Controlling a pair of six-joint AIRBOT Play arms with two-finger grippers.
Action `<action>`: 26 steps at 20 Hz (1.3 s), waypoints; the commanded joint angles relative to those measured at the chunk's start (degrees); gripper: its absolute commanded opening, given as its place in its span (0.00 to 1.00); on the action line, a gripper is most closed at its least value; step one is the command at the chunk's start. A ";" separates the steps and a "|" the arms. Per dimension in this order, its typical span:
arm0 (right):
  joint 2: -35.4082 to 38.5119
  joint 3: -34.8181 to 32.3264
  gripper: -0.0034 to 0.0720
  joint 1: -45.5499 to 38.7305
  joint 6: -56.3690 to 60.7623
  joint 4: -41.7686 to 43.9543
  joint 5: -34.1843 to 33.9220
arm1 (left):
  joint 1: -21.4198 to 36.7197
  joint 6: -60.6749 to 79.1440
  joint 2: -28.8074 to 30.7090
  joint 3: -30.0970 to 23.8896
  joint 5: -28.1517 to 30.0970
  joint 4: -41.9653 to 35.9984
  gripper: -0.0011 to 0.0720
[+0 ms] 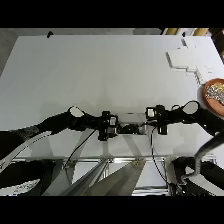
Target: Fold the box and place the chain.
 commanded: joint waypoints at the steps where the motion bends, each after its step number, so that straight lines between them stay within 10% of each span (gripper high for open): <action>1: -0.04 -1.40 0.29 -0.04 -1.31 1.44 -0.35 | 0.00 0.02 0.04 -0.02 0.00 0.00 0.52; 9: 1.20 -1.95 0.07 -0.07 0.04 -0.70 -1.60 | 0.00 0.02 0.04 -0.02 0.00 0.00 0.52; 15: 19.71 -1.92 0.07 -0.04 5.53 -7.67 7.37 | 0.00 0.02 0.04 -0.02 0.00 0.00 0.52; 20: 32.30 -1.92 0.07 -0.04 4.83 12.92 17.07 | 0.00 0.02 0.04 -0.02 0.00 0.00 0.52; 26: 27.36 -1.92 0.07 3.13 5.62 32.85 15.80 | 0.00 0.02 0.04 -0.02 0.00 0.02 0.52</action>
